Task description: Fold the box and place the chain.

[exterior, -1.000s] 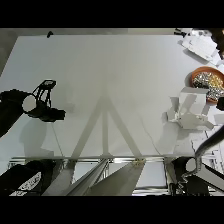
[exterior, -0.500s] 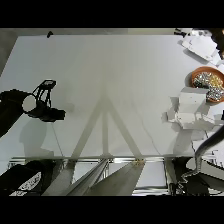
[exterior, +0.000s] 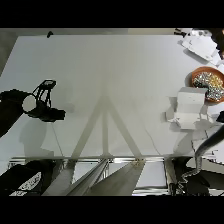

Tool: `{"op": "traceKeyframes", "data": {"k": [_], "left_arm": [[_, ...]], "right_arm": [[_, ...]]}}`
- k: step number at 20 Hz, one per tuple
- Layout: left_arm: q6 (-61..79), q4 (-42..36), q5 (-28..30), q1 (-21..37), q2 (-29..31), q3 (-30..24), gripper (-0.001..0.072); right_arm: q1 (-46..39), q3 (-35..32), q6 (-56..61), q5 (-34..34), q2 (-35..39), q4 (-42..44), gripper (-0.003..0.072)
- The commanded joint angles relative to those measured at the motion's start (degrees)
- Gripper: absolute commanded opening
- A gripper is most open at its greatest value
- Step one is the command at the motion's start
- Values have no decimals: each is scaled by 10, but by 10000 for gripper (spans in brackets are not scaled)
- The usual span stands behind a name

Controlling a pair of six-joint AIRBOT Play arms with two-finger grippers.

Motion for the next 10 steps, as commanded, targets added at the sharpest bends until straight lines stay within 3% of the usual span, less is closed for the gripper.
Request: {"op": "traceKeyframes", "data": {"k": [1, 4, 10], "left_arm": [[0, 0, 0, 0, 0, 0, 11], [0, 0, 0, 0, 0, 0, 11], [0, 0, 0, 0, 0, 0, 11]], "right_arm": [[-2, 1, -21, 12, -8, 30, 181], [-1, 1, -31, 28, -8, 54, 27], [47, 1, -111, 89, 22, 158, 9]]}}
